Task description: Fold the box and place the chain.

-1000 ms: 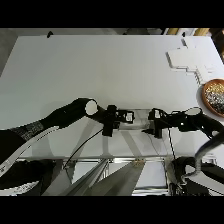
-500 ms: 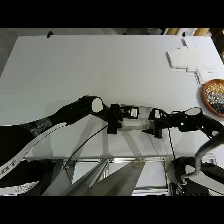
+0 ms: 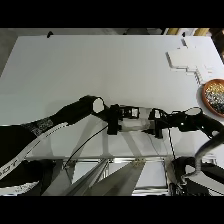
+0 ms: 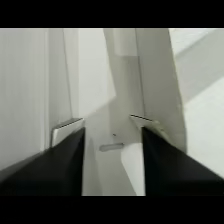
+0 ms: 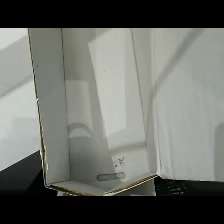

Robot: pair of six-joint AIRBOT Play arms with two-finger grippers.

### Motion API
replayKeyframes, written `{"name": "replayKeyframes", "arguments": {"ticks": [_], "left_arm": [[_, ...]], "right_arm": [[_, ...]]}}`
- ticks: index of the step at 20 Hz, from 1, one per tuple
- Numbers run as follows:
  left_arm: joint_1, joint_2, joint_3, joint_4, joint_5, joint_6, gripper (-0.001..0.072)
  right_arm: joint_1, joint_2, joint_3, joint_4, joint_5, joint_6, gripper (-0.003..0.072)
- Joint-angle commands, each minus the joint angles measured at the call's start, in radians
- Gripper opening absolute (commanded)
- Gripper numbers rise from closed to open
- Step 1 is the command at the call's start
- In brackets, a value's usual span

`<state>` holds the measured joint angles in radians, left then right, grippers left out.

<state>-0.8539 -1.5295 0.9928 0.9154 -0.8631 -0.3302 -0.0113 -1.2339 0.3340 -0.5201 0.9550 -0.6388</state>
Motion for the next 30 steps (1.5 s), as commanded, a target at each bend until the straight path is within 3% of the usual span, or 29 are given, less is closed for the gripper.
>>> {"name": "replayKeyframes", "arguments": {"ticks": [1,2,5,10,13,16,21,26,30], "left_arm": [[0.007,0.035,0.001,0.030,-0.023,-0.053,0.0255],[0.012,0.054,0.001,0.048,-0.031,-0.082,0.0224],[0.035,0.125,0.001,0.134,-0.081,-0.237,0.0003],[0.119,0.263,0.000,0.356,-0.229,-0.740,0.0003],[0.190,0.286,-0.012,0.436,-0.267,-1.066,0.0003],[0.229,0.284,-0.109,0.355,-0.144,-1.298,0.0004],[0.227,0.225,-0.280,0.113,0.047,-1.315,0.0007],[0.176,0.148,-0.285,-0.016,0.109,-1.308,0.0008],[0.138,0.145,-0.283,-0.142,0.151,-1.278,0.0007]], "right_arm": [[0.001,0.000,-0.001,0.001,-0.001,0.002,0.0416],[0.001,0.000,-0.001,0.001,-0.001,0.002,0.0416],[0.001,0.000,-0.001,0.001,-0.001,0.002,0.0416],[0.001,0.000,-0.001,0.001,-0.001,0.002,0.0416],[0.001,0.000,-0.001,0.001,-0.001,0.002,0.0416],[0.001,0.000,-0.001,0.001,-0.001,0.002,0.0416],[0.001,0.000,-0.001,0.001,-0.001,0.002,0.0416],[0.001,0.000,-0.001,0.002,-0.001,0.002,0.0416],[0.001,0.000,-0.001,0.001,-0.001,0.002,0.0416]]}}
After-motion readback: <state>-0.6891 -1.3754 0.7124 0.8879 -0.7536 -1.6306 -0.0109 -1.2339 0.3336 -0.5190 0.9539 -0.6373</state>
